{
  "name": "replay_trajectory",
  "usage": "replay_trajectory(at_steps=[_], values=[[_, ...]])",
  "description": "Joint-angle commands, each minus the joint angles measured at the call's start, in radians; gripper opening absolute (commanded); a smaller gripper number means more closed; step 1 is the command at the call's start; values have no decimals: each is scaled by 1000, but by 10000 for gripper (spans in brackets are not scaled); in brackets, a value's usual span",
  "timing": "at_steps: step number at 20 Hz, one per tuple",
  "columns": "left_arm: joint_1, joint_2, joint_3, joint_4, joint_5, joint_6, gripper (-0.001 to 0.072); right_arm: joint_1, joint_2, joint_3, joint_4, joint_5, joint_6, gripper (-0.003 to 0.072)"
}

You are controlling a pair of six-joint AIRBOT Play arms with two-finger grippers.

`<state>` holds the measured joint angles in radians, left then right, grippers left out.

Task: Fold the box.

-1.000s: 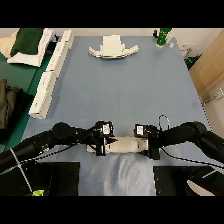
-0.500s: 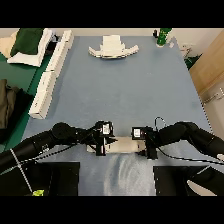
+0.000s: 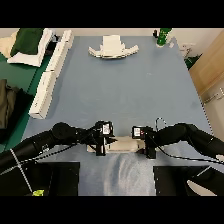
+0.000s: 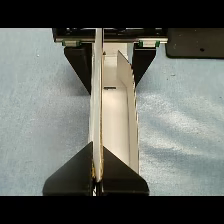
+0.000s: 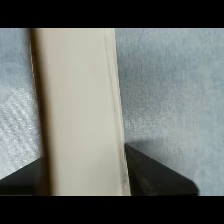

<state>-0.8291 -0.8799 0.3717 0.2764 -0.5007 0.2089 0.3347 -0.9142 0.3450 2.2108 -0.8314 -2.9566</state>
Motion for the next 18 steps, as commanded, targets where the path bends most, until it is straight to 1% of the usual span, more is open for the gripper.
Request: replay_trajectory(at_steps=[1,18], values=[[0,1,1,0,0,0,16,1,-1,-3,3,-10,-3,514],[0,1,1,0,0,0,15,2,-1,-2,-13,-8,-2,514]])
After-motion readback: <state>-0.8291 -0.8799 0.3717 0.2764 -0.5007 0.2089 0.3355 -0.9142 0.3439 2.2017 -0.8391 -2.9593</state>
